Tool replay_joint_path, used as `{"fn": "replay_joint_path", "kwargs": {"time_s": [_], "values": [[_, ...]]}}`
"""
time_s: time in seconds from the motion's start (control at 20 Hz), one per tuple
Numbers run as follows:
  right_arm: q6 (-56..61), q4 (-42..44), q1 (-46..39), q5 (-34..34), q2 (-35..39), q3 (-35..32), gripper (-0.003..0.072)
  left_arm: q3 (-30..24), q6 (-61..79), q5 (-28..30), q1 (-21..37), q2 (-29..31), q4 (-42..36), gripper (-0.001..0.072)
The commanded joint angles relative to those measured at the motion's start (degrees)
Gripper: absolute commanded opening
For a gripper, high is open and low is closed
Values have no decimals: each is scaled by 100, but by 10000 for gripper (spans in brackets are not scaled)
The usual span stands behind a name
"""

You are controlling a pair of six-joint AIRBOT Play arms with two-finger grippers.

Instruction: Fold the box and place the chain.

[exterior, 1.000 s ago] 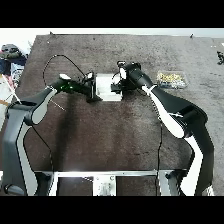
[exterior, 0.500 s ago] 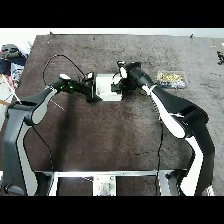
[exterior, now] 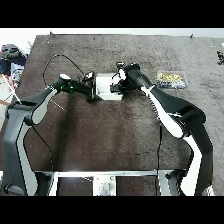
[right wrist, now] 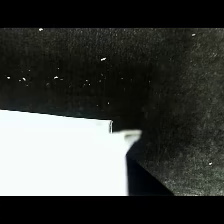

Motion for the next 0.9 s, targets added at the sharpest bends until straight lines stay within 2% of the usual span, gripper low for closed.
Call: {"fn": "replay_joint_path", "kwargs": {"time_s": [0.0, 0.1, 0.85], "values": [[68, -170, -2, -37, -4, -4, 15, 4, 20, -4, 4, -2, 20, 468], [107, -166, -2, -44, 52, -4, 248, 4, 20, -7, 7, -2, 20, 468], [-201, 321, -4, 11, 448, -2, 247, 4, 20, -7, 7, -2, 20, 468]]}}
